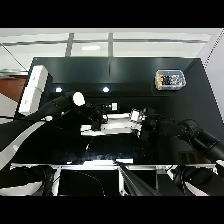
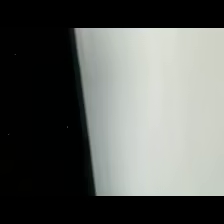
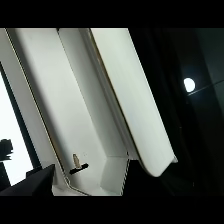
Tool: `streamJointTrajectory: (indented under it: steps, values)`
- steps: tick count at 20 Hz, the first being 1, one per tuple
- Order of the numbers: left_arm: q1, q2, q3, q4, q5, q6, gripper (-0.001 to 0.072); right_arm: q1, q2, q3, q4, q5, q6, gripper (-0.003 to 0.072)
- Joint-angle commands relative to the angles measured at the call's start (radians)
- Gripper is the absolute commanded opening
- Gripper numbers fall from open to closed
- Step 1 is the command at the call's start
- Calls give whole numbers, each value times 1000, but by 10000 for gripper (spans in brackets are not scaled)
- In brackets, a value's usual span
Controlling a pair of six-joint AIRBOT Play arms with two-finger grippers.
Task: Fold the box and place the chain.
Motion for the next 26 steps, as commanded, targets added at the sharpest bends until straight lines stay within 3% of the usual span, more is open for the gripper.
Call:
streamJointTrajectory:
  steps: [1,5,17,21,26]
  values:
    - [-4,0,0,21,-2,0,28,-2,-10,0,47,-5,-39,718]
    - [-4,0,0,21,-2,1,28,-2,-43,6,143,-2,-146,718]
    - [-4,0,0,22,-2,1,29,-53,-75,10,248,-55,-181,717]
    - [-4,0,0,22,-1,1,29,-115,-77,11,346,-146,-253,717]
    - [-4,0,0,22,0,1,29,-81,-113,11,358,-126,-253,717]
